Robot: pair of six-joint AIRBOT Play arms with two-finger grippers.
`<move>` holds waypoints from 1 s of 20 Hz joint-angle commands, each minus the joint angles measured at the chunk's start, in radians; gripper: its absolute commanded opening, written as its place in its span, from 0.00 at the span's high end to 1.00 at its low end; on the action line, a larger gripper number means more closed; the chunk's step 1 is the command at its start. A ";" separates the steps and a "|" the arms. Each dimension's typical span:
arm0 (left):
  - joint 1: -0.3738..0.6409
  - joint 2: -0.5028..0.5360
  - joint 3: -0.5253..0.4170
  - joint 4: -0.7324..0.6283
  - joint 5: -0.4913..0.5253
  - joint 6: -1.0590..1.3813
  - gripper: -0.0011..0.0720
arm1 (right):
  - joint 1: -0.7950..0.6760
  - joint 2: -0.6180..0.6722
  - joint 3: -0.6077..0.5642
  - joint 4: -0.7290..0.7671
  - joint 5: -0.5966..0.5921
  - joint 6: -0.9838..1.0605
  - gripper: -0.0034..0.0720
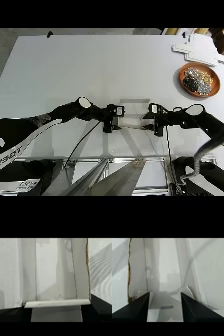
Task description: Fold the box and place the chain.
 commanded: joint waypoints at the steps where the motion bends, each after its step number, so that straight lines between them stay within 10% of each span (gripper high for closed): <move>1: -0.001 -0.001 0.000 -0.001 0.001 -0.002 0.64 | -0.001 0.068 -0.004 -0.089 -0.008 0.134 0.37; 7: -0.001 -0.001 0.000 -0.001 0.001 -0.002 0.64 | -0.001 0.329 -0.004 -0.318 0.026 0.595 0.90; 13: -0.001 -0.001 0.000 -0.001 0.001 -0.002 0.64 | -0.174 0.409 0.093 -0.302 -0.028 1.130 0.93; 20: -0.001 -0.001 0.000 -0.001 0.001 -0.002 0.64 | -0.309 0.134 0.092 -0.492 0.084 1.502 0.93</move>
